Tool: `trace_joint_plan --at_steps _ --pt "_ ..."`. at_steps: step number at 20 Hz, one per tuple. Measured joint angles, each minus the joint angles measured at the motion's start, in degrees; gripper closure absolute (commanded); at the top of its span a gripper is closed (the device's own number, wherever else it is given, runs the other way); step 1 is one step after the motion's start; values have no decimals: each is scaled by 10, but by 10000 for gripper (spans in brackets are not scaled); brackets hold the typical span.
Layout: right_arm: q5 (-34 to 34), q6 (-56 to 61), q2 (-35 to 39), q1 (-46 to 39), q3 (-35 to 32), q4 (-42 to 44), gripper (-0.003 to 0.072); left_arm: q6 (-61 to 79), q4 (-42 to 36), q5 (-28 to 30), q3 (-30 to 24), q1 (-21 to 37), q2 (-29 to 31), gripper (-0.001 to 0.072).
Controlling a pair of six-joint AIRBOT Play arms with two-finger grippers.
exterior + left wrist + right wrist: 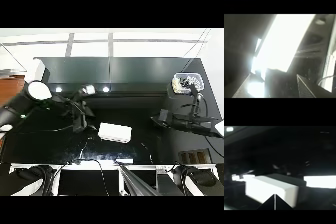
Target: Fold the box and place the chain.
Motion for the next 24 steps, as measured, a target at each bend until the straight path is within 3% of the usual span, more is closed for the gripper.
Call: trace_joint_plan --at_steps 8,14,24 --pt "44 5 7 -59 0 -97 663 205 -22 91 5 -109 -78 1" --pt "33 6 7 -63 0 -113 663 228 -66 117 5 -120 -108 -1" --pt "25 6 7 -63 0 -117 663 201 -76 108 2 -121 -121 -1"
